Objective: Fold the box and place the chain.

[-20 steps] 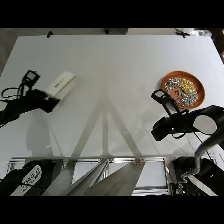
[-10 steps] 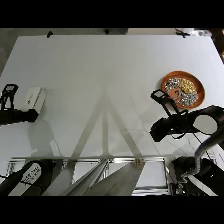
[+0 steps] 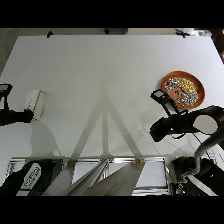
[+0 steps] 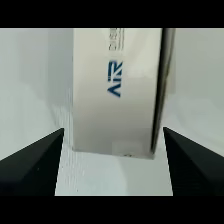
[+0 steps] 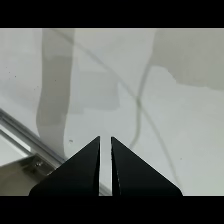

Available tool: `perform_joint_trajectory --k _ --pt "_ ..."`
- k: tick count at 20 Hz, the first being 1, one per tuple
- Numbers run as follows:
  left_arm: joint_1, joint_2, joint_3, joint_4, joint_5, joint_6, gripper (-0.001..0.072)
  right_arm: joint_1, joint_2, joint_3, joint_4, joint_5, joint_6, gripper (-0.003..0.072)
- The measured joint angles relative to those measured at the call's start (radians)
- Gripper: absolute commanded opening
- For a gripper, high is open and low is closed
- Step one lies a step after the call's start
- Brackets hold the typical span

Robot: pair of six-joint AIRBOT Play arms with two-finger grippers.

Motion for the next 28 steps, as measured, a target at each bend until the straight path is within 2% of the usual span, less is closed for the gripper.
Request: perform_joint_trajectory --k 3,6,10,11,12,13,14,16,22,28 --pt "-0.074 0.098 0.0 -0.102 -0.043 -0.001 0.0678 0.0 0.0 0.0 0.0 -0.022 0.0 0.0082" --pt "-0.166 0.141 -0.004 -0.17 -0.192 -0.004 0.045 0.0 0.0 0.0 0.0 -0.036 0.0 0.0082" --pt "-0.273 0.143 -0.012 -0.248 -0.379 -0.004 0.0425 0.0 0.0 0.0 0.0 -0.042 0.0 0.0077" --pt "-0.295 0.14 -0.013 -0.275 -0.41 -0.004 0.0334 0.0 0.0 0.0 0.0 -0.043 0.0 0.0071" --pt "-0.319 0.137 -0.014 -0.306 -0.431 -0.005 0.0147 0.0 0.0 0.0 0.0 -0.043 0.009 0.0071" --pt "-0.342 0.133 -0.016 -0.33 -0.442 -0.005 0.0001 0.0 0.0 0.0 -0.001 -0.042 0.024 0.0071" --pt "-0.368 0.127 -0.019 -0.345 -0.444 -0.004 0.0008 0.0 0.0 0.0 -0.002 -0.041 0.035 0.007" --pt "-0.42 0.112 -0.035 -0.368 -0.435 -0.005 0.0008 0.0 0.0 0.0 -0.005 -0.036 0.061 0.0008" --pt "-0.555 0.039 -0.121 -0.391 -0.326 -0.004 0.0009 0.0 -0.02 -0.001 -0.084 0.021 0.174 0.0008" --pt "-0.589 0.012 -0.141 -0.396 -0.298 -0.004 0.0009 0.0 -0.053 -0.01 -0.13 0.122 0.316 0.0008"
